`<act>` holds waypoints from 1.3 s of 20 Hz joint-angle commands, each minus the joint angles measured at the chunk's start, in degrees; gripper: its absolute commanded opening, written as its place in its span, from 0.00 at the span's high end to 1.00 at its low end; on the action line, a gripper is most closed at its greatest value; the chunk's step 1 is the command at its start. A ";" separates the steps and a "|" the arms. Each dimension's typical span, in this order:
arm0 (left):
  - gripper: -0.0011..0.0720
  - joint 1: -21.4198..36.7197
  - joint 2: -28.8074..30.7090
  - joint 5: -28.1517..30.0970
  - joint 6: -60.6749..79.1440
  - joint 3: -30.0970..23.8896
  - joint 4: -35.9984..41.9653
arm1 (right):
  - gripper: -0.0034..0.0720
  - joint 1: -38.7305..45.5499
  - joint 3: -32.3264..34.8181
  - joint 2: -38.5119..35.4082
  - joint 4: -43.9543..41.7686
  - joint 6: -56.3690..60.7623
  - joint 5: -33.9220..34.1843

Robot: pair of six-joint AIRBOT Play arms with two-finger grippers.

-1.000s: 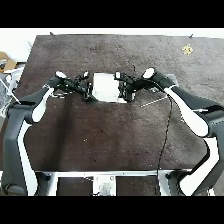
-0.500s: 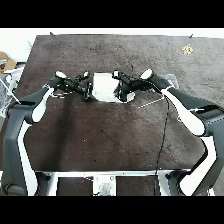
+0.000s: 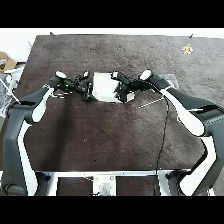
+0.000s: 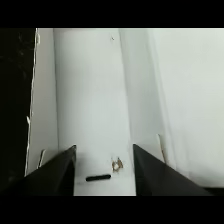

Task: Fold the box and place the chain.

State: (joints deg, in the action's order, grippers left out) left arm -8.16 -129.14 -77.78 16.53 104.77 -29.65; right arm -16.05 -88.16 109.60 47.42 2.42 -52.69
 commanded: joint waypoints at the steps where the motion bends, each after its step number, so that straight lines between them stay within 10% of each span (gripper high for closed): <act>1: 0.50 0.00 -0.02 0.00 0.02 0.04 -0.04 | 0.46 0.13 -0.04 -2.32 8.33 9.25 -0.02; 3: 0.50 0.00 -0.02 0.00 0.02 0.04 0.00 | 0.78 0.22 -0.04 -5.07 17.73 19.34 -0.83; 8: 0.50 0.00 -0.02 0.00 0.02 0.04 0.09 | 0.96 3.13 -0.04 -13.46 22.84 38.42 -5.68; 14: 0.50 0.00 -0.02 0.00 0.02 0.04 0.11 | 0.95 10.43 1.29 -15.89 15.43 58.71 -14.80; 26: 0.50 0.00 -0.02 0.00 0.02 0.04 0.11 | 0.95 12.02 20.52 -15.87 0.66 62.90 5.88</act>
State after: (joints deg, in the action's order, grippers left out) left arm -8.16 -129.14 -77.78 16.53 104.77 -29.54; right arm -4.19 -71.11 93.76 53.98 66.81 -52.97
